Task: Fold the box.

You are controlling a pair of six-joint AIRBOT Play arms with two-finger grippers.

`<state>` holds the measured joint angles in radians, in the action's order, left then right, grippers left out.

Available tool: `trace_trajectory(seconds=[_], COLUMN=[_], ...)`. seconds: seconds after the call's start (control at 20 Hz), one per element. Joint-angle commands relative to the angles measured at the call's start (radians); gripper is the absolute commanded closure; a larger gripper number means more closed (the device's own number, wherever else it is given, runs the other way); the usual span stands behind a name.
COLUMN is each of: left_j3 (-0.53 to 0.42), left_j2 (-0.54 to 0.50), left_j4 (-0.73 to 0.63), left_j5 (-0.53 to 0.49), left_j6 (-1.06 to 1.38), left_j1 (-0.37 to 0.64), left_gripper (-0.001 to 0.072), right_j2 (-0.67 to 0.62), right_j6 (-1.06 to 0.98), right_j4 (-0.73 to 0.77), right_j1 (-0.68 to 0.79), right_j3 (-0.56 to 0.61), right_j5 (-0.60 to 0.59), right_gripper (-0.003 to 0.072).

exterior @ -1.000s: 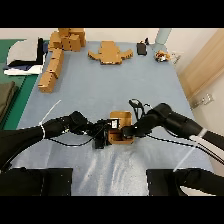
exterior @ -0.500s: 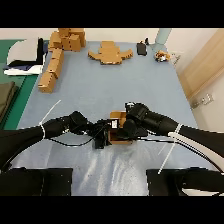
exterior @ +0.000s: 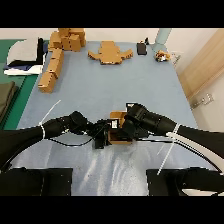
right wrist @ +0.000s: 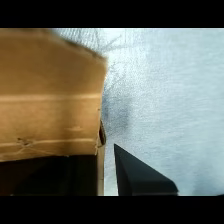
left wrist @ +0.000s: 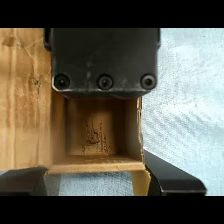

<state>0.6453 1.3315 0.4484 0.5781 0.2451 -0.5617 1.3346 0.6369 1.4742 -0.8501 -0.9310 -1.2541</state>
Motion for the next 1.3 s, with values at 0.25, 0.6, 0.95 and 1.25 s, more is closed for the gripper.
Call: trace_trajectory(seconds=[0.25, 0.6, 0.95, 1.25], left_j3=[0.001, 0.001, 0.001, 0.001], left_j2=[0.001, 0.001, 0.0, 0.001], left_j4=[0.0, 0.0, 0.0, 0.0], left_j5=[0.0, -0.001, 0.0, 0.0], left_j6=[0.0, 0.0, 0.0, 0.0], left_j1=[0.0, 0.0, 0.0, 0.0], left_gripper=[0.0235, 0.0235, 0.0235, 0.0235], right_j2=[0.0, 0.0, 0.0, 0.0], right_j6=[0.027, 0.045, -0.011, -0.09], right_j4=[0.008, 0.011, 0.036, 0.033], right_j1=[0.001, 0.001, 0.002, 0.003], right_j3=[-0.001, -0.001, 0.0, 0.0], right_j5=[0.001, 0.006, -0.002, 0.0], right_gripper=[0.068, 0.031, 0.041, 0.0567])
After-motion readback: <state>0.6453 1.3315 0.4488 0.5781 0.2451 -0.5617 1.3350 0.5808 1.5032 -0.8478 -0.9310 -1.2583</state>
